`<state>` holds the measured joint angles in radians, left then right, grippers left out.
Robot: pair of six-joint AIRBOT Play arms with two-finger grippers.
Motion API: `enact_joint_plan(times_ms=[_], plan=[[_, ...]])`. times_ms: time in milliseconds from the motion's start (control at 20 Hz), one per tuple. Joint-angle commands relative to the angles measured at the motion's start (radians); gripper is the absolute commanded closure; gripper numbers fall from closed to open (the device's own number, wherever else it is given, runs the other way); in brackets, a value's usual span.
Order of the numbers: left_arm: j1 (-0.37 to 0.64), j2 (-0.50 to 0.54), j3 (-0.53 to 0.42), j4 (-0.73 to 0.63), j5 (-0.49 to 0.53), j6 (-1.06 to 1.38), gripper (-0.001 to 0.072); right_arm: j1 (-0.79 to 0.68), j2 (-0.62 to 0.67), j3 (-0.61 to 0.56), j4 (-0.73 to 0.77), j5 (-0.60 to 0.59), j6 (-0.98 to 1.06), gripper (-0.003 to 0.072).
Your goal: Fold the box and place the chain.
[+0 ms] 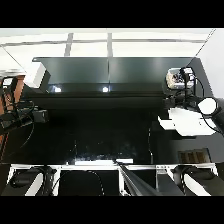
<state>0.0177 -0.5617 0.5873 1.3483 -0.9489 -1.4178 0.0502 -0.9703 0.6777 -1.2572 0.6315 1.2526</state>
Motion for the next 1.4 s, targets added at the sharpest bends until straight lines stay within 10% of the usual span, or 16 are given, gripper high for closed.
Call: enact_joint_plan(times_ms=[0, 700, 900, 1000, 1200, 1350], plan=[[0.000, 0.001, 0.000, 0.000, 0.000, 0.000, 0.0681, 0.000, 0.000, 0.000, 0.000, 0.000, 0.000, 0.0672], [0.000, 0.001, 0.000, 0.000, 0.000, 0.000, 0.0682, 0.000, 0.000, 0.000, 0.050, -0.004, 0.002, 0.0672], [0.000, 0.001, 0.000, 0.000, 0.000, 0.000, 0.0681, 0.000, -0.001, 0.000, 0.166, -0.192, 0.000, 0.0647], [0.000, 0.001, 0.000, 0.000, 0.000, 0.000, 0.0682, -0.051, -0.008, 0.000, 0.117, -0.297, 0.025, -0.0034], [0.000, 0.001, 0.000, 0.000, 0.004, 0.000, 0.0682, -0.329, -0.016, 0.003, 0.004, -0.484, 0.045, -0.0034], [0.000, 0.001, 0.000, -0.003, 0.007, 0.000, 0.0682, -0.690, -0.088, 0.064, 0.008, -0.404, 0.123, -0.0034]])
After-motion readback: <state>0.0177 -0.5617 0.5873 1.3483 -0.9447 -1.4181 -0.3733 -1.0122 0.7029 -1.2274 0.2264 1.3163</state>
